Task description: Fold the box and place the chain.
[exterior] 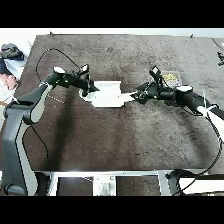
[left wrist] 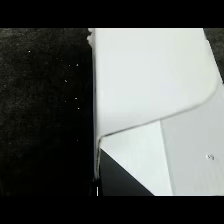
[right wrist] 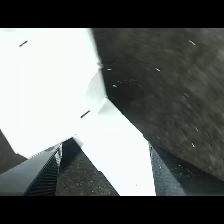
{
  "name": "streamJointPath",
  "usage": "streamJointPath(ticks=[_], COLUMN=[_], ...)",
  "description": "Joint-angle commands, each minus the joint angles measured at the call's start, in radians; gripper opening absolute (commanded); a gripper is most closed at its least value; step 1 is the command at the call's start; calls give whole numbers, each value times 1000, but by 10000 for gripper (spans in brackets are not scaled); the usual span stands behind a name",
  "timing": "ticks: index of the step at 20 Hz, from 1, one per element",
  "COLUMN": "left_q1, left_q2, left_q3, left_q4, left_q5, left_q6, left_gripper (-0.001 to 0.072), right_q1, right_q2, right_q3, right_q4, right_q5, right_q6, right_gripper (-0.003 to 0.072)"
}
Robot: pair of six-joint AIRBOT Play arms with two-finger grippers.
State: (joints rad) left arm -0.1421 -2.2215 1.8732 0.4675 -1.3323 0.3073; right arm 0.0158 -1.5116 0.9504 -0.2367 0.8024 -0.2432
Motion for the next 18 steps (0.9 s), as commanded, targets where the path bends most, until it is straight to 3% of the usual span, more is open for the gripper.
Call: streamJointPath(ticks=[1,5,9,18], left_q1=[0,0,0,0], left_q2=[0,-1,-1,-1], left_q3=[-2,-2,-2,-2], left_q4=[2,2,2,2], left_q5=[-18,-18,-17,-17], left_q6=[4,4,4,4], left_gripper=[11,11,11,11], right_q1=[22,120,203,259], right_q2=[0,-6,-53,-116], right_q3=[1,6,70,85], right_q4=[-3,-29,-203,-317], right_q5=[41,22,21,-37], right_q6=[-170,-236,-227,-160], right_gripper=[618,618,619,620])
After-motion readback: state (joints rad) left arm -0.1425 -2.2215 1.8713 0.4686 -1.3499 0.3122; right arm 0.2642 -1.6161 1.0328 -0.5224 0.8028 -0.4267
